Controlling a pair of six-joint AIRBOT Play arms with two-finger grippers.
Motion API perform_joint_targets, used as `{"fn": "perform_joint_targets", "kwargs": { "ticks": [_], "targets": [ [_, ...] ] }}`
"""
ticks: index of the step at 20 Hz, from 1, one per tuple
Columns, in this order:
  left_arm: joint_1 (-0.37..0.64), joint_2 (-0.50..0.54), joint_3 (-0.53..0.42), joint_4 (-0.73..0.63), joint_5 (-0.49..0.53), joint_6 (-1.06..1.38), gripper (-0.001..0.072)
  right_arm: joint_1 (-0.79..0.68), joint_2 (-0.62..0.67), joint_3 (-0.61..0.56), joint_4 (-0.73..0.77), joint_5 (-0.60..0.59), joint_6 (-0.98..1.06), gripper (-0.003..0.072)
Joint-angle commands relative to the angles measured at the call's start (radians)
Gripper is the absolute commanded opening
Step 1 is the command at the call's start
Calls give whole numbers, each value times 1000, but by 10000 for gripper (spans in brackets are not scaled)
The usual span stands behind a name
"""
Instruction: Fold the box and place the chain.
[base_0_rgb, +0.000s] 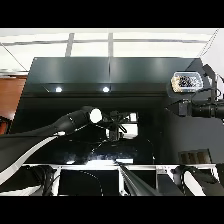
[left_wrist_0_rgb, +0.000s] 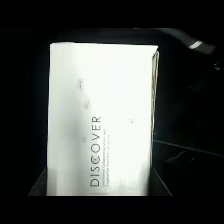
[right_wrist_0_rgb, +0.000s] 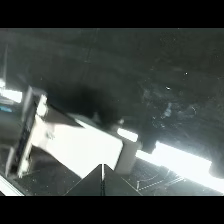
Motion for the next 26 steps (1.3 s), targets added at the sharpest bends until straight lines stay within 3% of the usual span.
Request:
{"fn": "perform_joint_targets", "kwargs": {
  "ticks": [1,4,6,9,12,15,17,20,21,23,26],
  "targets": [
    [102,64,1,83,-27,-155,328,0,1,0,1,0,2,17],
    [392,135,2,196,-78,-277,329,0,1,0,9,6,0,18],
    [634,134,41,197,-71,-299,329,0,1,0,11,21,0,19],
    [962,6,223,197,-72,-436,333,0,1,0,11,26,0,19],
    [1157,-201,481,201,-123,-475,334,0,1,0,13,19,0,18],
    [1232,-406,740,202,-130,-584,335,0,1,0,48,9,24,18],
    [1226,-506,850,216,-132,-585,357,0,1,0,89,-12,39,18],
    [1178,-618,979,358,-183,-620,360,0,1,0,95,-34,42,18],
    [1164,-647,1016,403,-210,-679,420,0,1,0,95,-40,43,19],
    [1150,-668,1057,444,-240,-774,712,0,1,0,95,-38,45,18],
    [1147,-614,1135,501,-375,-784,713,0,1,0,98,-3,45,18]
  ]
}}
